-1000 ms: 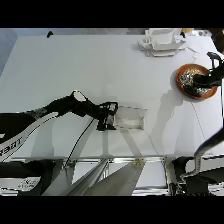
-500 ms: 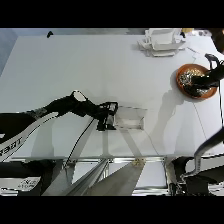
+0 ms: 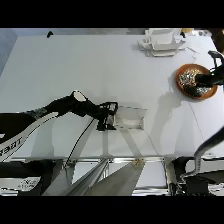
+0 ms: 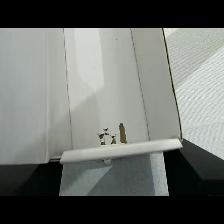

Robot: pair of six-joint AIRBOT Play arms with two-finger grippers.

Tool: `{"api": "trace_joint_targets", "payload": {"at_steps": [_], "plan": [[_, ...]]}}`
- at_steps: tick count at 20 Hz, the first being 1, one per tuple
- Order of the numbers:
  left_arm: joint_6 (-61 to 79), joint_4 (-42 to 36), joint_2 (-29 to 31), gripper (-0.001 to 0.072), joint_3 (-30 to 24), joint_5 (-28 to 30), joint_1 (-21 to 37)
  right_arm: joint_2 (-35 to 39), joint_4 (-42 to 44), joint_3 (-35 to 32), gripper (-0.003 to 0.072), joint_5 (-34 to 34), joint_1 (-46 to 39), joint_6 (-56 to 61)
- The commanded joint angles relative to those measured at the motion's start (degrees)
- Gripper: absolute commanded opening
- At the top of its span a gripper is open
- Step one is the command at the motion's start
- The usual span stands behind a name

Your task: Fold the box and place the chain.

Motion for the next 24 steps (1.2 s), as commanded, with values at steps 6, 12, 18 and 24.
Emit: {"api": "trace_joint_targets", "payload": {"at_steps": [6, 12, 18, 24], "plan": [[0.02, 0.0, 0.02, 0.0083, 0.02, 0.0, 0.04, 23.78, 15.89, -0.02, 0.0017, 5.42, 0.09, -1.51], [0.02, 0.02, 0.02, 0.0083, 0.02, 0.0, 0.04, 37.29, 23.69, -0.02, 0.0017, 13.97, 7.37, -1.7], [0.02, 0.02, 0.02, 0.0083, 0.02, 0.02, 0.04, 43.67, 23.67, -0.2, 0.0017, 19.39, 24.04, -1.7], [0.02, 0.02, 0.02, 0.0083, 0.02, 0.02, 0.04, 46.88, 24.26, -0.63, 0.0017, 25.11, 36.81, 1.16]]}}
